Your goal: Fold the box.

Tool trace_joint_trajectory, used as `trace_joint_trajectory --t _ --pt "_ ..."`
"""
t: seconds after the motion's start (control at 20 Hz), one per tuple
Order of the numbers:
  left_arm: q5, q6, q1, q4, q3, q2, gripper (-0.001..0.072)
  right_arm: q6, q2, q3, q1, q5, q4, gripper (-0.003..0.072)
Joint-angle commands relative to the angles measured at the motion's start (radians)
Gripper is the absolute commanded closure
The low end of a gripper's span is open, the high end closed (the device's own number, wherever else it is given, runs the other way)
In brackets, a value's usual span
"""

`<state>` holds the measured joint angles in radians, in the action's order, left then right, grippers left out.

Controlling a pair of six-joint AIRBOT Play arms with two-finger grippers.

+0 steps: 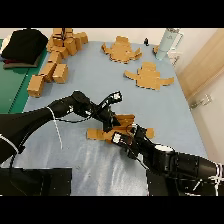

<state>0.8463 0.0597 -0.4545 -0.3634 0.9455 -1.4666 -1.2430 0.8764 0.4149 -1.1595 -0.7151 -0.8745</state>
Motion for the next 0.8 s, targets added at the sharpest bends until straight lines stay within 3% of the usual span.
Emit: trace_joint_trajectory --t 0.0,0.15,0.2,0.25,0.45,0.75 --pt "0.000 0.000 -0.001 0.000 0.001 -0.001 0.0694 0.074 -0.001 0.010 -0.001 0.005 0.005 0.0107" --pt "0.000 0.000 -0.001 0.000 0.001 -0.001 0.0694 0.074 -0.001 0.010 -0.001 0.029 0.000 0.0106" --pt "0.000 0.000 -0.001 0.000 0.001 -0.001 0.0694 0.074 -0.001 0.010 -0.001 0.030 -0.004 0.0075" --pt "0.000 0.000 -0.001 0.000 0.001 -0.001 0.0694 0.072 -0.002 0.010 -0.001 0.009 0.002 -0.0030" --pt "0.000 0.000 -0.001 0.000 0.001 -0.001 0.0694 0.034 -0.062 0.003 0.027 -0.026 0.002 -0.0030" --pt "0.000 0.000 -0.001 0.000 0.001 -0.001 0.0694 -0.146 -0.177 -0.040 0.133 0.052 -0.052 -0.0029"
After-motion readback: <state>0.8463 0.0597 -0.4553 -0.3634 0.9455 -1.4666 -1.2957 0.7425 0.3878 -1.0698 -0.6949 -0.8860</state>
